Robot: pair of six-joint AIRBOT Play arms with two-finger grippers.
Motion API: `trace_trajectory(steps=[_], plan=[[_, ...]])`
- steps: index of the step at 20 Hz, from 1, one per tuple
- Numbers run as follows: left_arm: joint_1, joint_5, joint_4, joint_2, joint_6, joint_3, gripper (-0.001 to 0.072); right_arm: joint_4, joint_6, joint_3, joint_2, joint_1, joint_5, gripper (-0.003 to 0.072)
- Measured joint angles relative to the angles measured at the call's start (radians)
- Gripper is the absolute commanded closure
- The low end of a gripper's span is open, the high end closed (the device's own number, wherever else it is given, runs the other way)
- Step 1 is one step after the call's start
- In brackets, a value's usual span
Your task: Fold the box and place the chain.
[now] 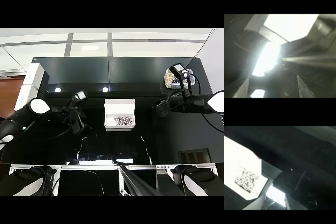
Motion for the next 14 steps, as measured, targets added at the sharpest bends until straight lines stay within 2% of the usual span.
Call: trace_trajectory(steps=[3, 6, 10, 14], plan=[[-0.009, 0.04, -0.098, -0.079, 0.283, 0.006, 0.0, 0.0, 0.003, 0.0, 0.0, 0.0, -0.015, 0.0403], [-0.023, 0.034, -0.194, -0.167, 0.475, 0.031, 0.0, -0.002, 0.003, 0.0, 0.0, 0.0, -0.025, 0.0403], [-0.052, 0.057, -0.304, -0.246, 0.573, 0.057, 0.0, -0.002, 0.003, 0.0, 0.0, 0.0, -0.029, 0.0404], [-0.084, 0.069, -0.349, -0.286, 0.601, 0.069, 0.0, 0.0, 0.003, 0.0, 0.0, 0.0, -0.029, 0.0404]])
